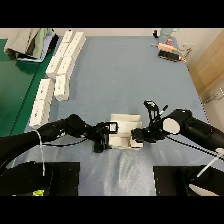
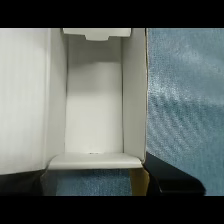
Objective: Fold the box.
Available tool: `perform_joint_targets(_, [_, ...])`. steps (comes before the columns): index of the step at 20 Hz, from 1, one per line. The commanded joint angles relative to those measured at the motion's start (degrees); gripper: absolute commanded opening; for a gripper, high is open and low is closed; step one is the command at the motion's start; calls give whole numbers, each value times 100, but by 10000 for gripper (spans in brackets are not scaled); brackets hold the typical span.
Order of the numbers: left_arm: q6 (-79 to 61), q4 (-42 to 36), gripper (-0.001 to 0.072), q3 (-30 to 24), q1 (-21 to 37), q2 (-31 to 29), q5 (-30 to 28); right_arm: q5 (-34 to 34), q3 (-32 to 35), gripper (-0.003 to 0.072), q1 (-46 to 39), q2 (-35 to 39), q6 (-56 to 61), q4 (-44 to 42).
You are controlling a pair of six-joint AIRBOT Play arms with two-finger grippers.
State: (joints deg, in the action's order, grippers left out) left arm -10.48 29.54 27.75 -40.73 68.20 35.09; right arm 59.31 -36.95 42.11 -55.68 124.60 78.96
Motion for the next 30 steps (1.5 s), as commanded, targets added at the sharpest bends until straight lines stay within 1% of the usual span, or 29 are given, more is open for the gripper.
perform_joint_targets(1, [0, 2, 511, 4, 0, 0, 0, 328, -380, 359, 463, -514, 1051, 680])
perform_joint_targets(6, [0, 0, 511, 4, 0, 0, 0, 411, -570, 354, 697, -1060, 1659, 739])
perform_joint_targets(7, [0, 0, 511, 4, 0, 0, -2, 474, -570, 318, 695, -1093, 1799, 785])
perform_joint_targets(12, [0, 0, 511, 4, 0, 0, 0, 516, -570, 318, 739, -1180, 2247, 879])
perform_joint_targets(13, [0, 0, 511, 4, 0, 0, 0, 516, -570, 311, 804, -1226, 2343, 951])
perform_joint_targets(14, [0, 0, 511, 4, 0, 0, -2, 516, -570, 290, 837, -1281, 2415, 1010])
perform_joint_targets(16, [0, 0, 511, 4, 0, 0, -2, 516, -570, 286, 835, -1381, 2476, 1091])
perform_joint_targets(19, [0, 0, 511, 4, 0, 0, -2, 538, -570, 184, 833, -1401, 2500, 1327])
perform_joint_targets(20, [0, 0, 511, 4, 0, 0, -2, 588, -570, 80, 833, -1401, 2498, 1408])
perform_joint_targets(21, [0, 0, 511, 4, 0, 0, 0, 658, -570, 11, 833, -1401, 2496, 1480])
perform_joint_targets(25, [0, 0, 511, 4, 0, 0, -2, 726, -570, 3, 835, -1399, 2435, 1534])
perform_joint_targets(26, [0, 2, 511, 4, 0, 0, -2, 723, -573, 9, 835, -1394, 2334, 1532])
perform_joint_targets(28, [0, 2, 511, 4, 0, 0, 0, 734, -573, 347, 833, -1314, 2142, 1281])
perform_joint_targets(29, [0, 0, 511, 4, 0, 0, -2, 761, -573, 445, 833, -1241, 2046, 1086])
perform_joint_targets(30, [0, 0, 511, 4, 0, 0, 0, 820, -573, 453, 833, -1158, 2020, 999])
